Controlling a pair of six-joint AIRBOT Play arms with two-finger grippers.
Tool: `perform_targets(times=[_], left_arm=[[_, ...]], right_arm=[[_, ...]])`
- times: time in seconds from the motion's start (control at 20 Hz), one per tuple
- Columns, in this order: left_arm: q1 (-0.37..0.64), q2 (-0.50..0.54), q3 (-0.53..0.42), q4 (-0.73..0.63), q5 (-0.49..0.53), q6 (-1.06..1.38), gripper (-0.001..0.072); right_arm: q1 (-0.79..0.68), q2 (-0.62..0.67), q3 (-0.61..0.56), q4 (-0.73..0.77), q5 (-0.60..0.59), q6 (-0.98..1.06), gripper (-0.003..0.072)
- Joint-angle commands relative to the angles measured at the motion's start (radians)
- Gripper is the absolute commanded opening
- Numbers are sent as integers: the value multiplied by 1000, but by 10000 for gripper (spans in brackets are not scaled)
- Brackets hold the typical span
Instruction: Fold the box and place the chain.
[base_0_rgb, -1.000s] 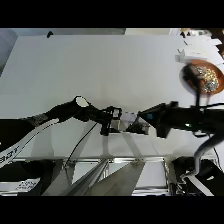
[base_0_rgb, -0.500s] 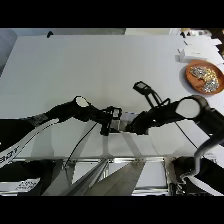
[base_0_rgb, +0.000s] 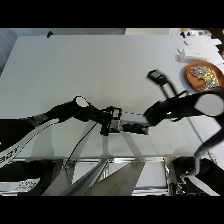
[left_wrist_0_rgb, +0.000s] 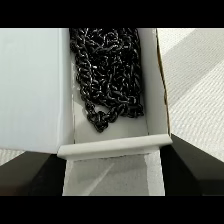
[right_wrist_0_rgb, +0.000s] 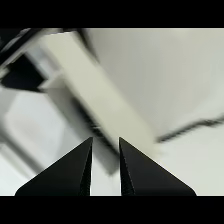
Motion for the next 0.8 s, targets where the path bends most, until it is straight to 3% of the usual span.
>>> perform_targets(times=[0.0,0.2,0.5,0.75], left_arm=[[0,0,1,0,0,0,208],[0,0,1,0,1,0,208],[0,0,1,1,0,0,208],[0,0,1,1,0,0,208]], right_arm=[[-150,59,24,-237,16,85,176],[-280,-31,-24,-206,-61,97,182],[-279,-294,-48,-170,-143,96,208],[-227,-417,-48,-126,-161,62,262]])
